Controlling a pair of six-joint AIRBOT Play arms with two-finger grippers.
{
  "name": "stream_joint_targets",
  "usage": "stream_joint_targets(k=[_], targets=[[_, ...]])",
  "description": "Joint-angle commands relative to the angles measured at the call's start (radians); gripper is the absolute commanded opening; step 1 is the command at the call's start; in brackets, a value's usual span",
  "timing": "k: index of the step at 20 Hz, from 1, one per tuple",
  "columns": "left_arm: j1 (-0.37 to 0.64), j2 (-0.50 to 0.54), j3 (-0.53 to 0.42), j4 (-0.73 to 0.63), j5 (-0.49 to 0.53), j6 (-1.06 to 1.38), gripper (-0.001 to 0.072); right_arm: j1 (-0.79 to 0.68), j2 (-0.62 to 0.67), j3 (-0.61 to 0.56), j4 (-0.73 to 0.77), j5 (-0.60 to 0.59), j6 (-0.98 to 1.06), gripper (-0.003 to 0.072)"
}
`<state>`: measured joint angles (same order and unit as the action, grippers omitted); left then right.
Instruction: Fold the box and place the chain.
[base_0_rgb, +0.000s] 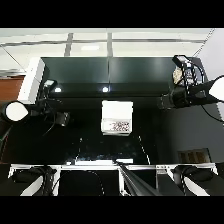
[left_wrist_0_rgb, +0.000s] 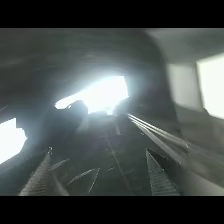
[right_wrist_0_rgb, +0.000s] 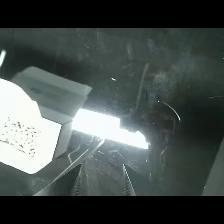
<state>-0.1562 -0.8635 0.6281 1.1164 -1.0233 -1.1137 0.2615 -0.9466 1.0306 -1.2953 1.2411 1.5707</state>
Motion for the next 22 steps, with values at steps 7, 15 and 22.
stream_joint_targets(k=[7,15,22], targets=[[-0.156,-0.32,-0.043,-0.481,0.073,1.386,0.071,0.0,0.001,0.0,0.005,-0.008,0.03,0.0315],[-0.199,-0.484,0.019,-0.604,0.13,1.477,0.0711,0.0,0.001,0.0,0.005,-0.036,0.031,0.0315],[-0.189,-0.509,0.053,-0.625,0.129,1.461,0.071,0.0,0.001,0.0,0.001,-0.095,0.03,0.0315]])
